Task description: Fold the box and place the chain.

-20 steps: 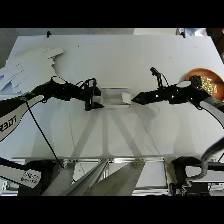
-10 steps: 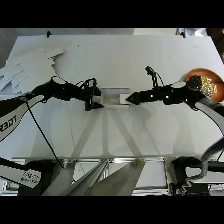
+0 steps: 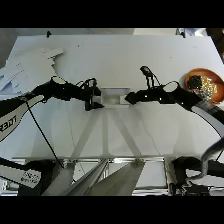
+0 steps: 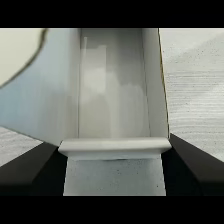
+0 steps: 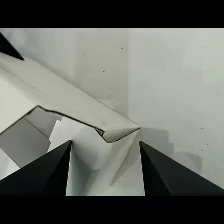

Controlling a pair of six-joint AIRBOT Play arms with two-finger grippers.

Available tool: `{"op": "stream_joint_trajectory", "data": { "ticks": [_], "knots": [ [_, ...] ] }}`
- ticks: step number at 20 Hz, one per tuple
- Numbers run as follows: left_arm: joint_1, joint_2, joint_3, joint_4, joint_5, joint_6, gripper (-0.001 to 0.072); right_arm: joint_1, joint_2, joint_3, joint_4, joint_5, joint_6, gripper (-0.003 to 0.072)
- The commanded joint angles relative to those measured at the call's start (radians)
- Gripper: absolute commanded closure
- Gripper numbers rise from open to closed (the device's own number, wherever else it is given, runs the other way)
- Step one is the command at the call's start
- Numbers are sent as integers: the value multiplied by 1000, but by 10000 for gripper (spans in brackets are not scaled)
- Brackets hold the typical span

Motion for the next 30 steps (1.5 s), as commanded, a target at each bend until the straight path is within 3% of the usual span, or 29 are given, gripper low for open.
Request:
{"op": "stream_joint_trajectory", "data": {
  "ticks": [1, 6, 13, 19, 21, 26, 30],
  "knots": [
    [0, 0, 0, 0, 0, 1, 334, 65, 24, 17, -335, -51, 286, 213],
    [0, 0, 0, 0, 0, 1, 334, 167, 24, 72, -653, -45, 641, 228],
    [0, 0, 0, 0, 0, 1, 334, 248, 22, 180, -1064, 170, 1045, 232],
    [0, 0, 0, 0, 0, 1, 334, 298, -16, 216, -1069, 186, 1208, 243],
    [0, 0, 0, 0, 0, 1, 334, 311, -51, 249, -1069, 233, 1258, 286],
    [0, 0, 0, 0, 0, 1, 334, 329, -125, 370, -1073, 365, 1276, 295],
    [0, 0, 0, 0, 0, 1, 334, 328, -141, 400, -1077, 347, 1331, 312]
  ]
}}
